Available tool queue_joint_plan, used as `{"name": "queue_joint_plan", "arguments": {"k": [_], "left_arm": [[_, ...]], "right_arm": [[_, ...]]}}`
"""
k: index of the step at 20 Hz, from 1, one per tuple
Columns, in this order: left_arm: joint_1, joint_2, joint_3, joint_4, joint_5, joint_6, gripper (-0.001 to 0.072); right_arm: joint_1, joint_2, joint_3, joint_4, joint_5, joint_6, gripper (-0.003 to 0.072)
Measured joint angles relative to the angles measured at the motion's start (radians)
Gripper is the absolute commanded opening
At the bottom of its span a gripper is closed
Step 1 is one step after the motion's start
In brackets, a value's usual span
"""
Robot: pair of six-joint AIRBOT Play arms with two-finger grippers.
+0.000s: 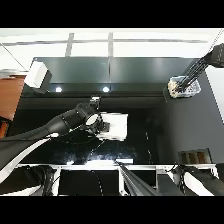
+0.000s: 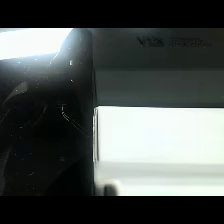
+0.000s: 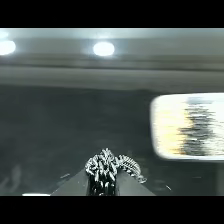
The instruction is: Fold the box and place the chain.
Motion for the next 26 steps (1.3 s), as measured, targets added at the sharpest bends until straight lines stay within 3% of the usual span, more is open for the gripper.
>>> {"name": "queue_joint_plan", "arguments": {"k": [5, 10, 17, 26], "left_arm": [[0.000, 0.000, 0.000, 0.000, 0.000, 0.002, 0.0027], [0.000, 0.000, 0.000, 0.000, 0.001, 0.002, 0.0027], [0.000, -0.001, 0.000, 0.000, 0.001, 0.002, 0.0027], [0.000, 0.000, 0.000, -0.001, 0.000, 0.002, 0.0027]], "right_arm": [[0.163, 0.066, -0.006, 0.105, 0.109, -0.018, 0.0021], [0.406, 0.078, -0.060, 0.156, 0.135, 0.001, 0.0021], [0.674, 0.032, -0.167, 0.201, 0.015, 0.043, 0.0021], [0.765, -0.086, -0.322, 0.200, -0.112, 0.051, 0.0022]]}}
